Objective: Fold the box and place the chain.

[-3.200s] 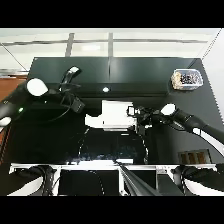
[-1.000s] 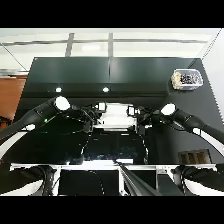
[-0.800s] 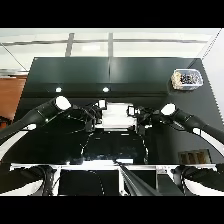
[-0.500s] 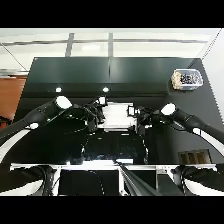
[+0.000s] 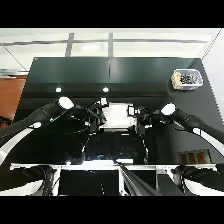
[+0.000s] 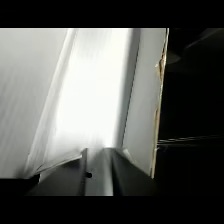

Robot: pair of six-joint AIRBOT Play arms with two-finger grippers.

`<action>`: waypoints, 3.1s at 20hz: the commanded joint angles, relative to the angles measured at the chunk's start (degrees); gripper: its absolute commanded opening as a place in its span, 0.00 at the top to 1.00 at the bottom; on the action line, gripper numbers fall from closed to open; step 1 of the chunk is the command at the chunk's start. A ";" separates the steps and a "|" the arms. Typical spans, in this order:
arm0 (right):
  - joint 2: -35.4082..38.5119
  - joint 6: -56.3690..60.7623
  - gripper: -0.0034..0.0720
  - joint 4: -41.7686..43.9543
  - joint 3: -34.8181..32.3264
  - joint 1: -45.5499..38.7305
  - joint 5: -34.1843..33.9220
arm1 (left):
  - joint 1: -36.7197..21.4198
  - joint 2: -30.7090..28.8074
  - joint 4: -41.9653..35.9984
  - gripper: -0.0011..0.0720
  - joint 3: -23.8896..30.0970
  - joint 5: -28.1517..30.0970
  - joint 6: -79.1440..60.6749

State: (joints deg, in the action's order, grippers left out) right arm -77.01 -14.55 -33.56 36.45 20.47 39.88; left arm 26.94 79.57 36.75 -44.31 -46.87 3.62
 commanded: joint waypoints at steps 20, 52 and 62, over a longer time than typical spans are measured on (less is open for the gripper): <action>-0.04 0.04 0.32 0.04 -0.04 0.07 -0.04 | -25.07 1.88 0.83 0.95 5.46 -14.16 71.41; -0.04 0.04 0.32 0.02 -0.04 0.07 -0.04 | -10.12 7.34 -2.19 0.34 -10.03 -22.71 63.25; -0.04 0.04 0.32 0.02 -0.04 0.07 -0.04 | 0.72 6.67 20.06 0.34 -17.79 -15.96 87.65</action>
State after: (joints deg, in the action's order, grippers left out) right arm -77.01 -14.52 -33.56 36.45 20.53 39.81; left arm 24.82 86.32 50.72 -60.36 -65.89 83.94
